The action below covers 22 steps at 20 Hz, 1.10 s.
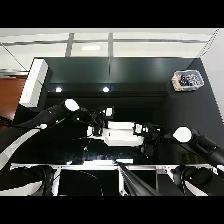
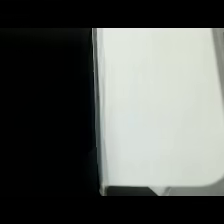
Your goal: Fold the box and place the chain.
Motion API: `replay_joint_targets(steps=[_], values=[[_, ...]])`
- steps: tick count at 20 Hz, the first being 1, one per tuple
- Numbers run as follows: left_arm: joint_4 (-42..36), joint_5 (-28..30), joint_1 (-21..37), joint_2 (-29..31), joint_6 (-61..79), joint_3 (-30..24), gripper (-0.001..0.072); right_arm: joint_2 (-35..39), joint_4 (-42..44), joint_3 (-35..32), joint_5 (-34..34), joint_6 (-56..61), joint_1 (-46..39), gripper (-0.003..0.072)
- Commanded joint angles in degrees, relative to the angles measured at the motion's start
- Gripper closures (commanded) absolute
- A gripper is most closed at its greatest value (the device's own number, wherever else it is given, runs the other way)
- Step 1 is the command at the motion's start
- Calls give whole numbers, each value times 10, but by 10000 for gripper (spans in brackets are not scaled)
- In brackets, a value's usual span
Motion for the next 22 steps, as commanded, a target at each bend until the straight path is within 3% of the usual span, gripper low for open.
replay_joint_targets(steps=[1,7,14,22], values=[[0,0,0,0,3,0,686,0,-42,13,12,4,0,-19],[0,0,0,0,2,0,686,2,-87,41,62,41,0,-19],[0,0,0,0,3,0,686,54,-112,47,63,93,0,-18],[0,0,0,0,2,0,686,56,-135,46,-5,154,0,-17]])
